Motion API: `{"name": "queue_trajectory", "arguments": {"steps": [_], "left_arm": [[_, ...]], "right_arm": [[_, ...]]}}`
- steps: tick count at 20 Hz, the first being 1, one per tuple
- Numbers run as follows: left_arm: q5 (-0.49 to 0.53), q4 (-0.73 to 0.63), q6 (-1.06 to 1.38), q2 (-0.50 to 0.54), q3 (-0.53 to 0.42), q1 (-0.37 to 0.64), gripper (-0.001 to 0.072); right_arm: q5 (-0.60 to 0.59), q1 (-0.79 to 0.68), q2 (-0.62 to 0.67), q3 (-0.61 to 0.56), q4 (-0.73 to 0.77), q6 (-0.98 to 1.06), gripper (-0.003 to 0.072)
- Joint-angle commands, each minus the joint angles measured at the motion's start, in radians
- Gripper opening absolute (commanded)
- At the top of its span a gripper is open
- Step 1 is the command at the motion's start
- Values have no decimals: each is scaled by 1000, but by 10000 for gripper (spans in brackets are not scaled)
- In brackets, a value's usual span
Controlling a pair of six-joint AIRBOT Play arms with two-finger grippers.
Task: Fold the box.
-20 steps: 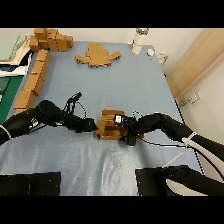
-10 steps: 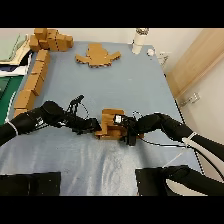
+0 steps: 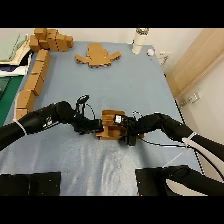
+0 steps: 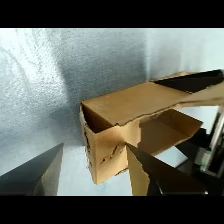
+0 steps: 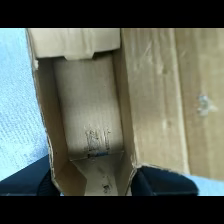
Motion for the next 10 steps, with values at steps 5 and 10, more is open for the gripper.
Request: {"name": "queue_trajectory", "arguments": {"steps": [5, 10], "left_arm": [[-110, 431, -493, -78, 174, -172, 586], [-214, 522, -595, -144, 288, -232, 585]], "right_arm": [[0, 0, -1, 0, 0, 0, 497], [0, 0, -1, 0, 0, 0, 497]]}}
